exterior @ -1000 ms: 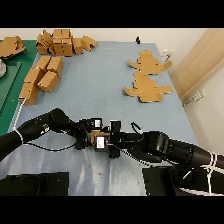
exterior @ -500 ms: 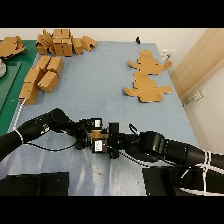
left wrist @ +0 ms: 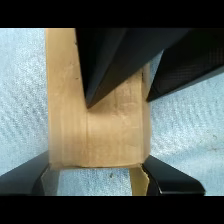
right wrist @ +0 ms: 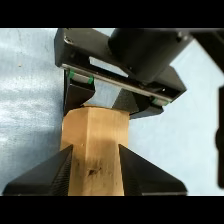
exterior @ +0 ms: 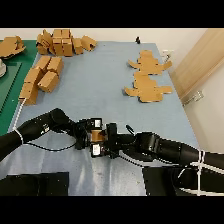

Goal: Fold the box.

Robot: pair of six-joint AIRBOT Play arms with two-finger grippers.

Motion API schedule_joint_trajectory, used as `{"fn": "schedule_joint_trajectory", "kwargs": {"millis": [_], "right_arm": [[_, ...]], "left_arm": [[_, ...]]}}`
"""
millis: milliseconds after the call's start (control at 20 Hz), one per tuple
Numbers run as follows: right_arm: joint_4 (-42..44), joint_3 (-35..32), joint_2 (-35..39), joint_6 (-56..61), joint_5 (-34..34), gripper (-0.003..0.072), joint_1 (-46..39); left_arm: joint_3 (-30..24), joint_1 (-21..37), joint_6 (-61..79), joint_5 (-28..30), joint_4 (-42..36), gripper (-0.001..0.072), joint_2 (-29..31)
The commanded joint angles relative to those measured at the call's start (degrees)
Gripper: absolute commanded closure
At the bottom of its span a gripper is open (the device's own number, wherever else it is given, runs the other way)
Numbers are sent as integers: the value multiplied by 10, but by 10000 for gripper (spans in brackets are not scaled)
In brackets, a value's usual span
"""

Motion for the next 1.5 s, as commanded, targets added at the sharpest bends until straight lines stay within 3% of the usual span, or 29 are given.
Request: {"fn": "schedule_joint_trajectory", "kwargs": {"millis": [0, 1450], "right_arm": [[-14, 1, 0, -17, 20, 216, 1], [-48, 0, -21, -16, 6, 233, 9]], "left_arm": [[0, 1, 0, 0, 0, 177, 0], [0, 1, 0, 0, 0, 177, 0]]}}
